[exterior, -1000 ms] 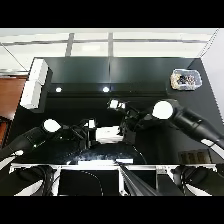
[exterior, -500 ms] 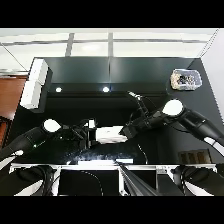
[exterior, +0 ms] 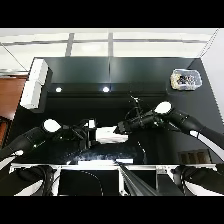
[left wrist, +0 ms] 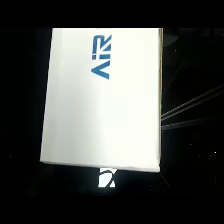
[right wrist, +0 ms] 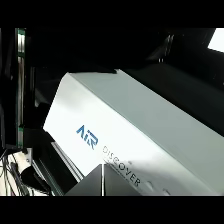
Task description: Fold the box and place the chain.
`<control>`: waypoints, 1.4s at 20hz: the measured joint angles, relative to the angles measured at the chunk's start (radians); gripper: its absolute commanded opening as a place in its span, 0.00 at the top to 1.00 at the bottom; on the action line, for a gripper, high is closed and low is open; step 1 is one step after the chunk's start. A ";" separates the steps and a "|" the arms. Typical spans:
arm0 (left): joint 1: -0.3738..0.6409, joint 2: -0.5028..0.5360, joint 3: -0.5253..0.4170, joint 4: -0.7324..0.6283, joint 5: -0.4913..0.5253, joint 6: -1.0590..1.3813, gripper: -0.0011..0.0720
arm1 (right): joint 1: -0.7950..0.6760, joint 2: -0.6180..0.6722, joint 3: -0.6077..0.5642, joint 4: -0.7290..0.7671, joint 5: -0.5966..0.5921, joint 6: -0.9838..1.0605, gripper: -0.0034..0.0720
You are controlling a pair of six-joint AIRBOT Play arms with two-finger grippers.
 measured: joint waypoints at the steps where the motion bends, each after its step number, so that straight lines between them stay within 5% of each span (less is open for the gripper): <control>1: 0.000 0.000 0.000 0.000 0.000 0.000 0.50 | 0.002 -0.003 0.000 -0.006 -0.005 0.005 0.94; 14: 0.000 0.000 0.000 -0.002 0.000 -0.003 0.47 | 0.037 0.031 0.023 -0.132 -0.031 0.014 0.94; 16: 0.000 0.003 0.000 -0.002 0.000 -0.003 0.01 | -0.010 0.092 0.054 -0.125 0.033 0.007 0.94; 22: 0.024 0.105 0.008 0.058 -0.013 -0.113 0.01 | -0.272 0.356 0.121 -0.267 0.251 0.057 0.94; 28: 0.026 0.222 0.069 0.180 -0.185 -0.351 0.01 | -0.454 0.478 0.127 -0.349 0.302 0.086 0.94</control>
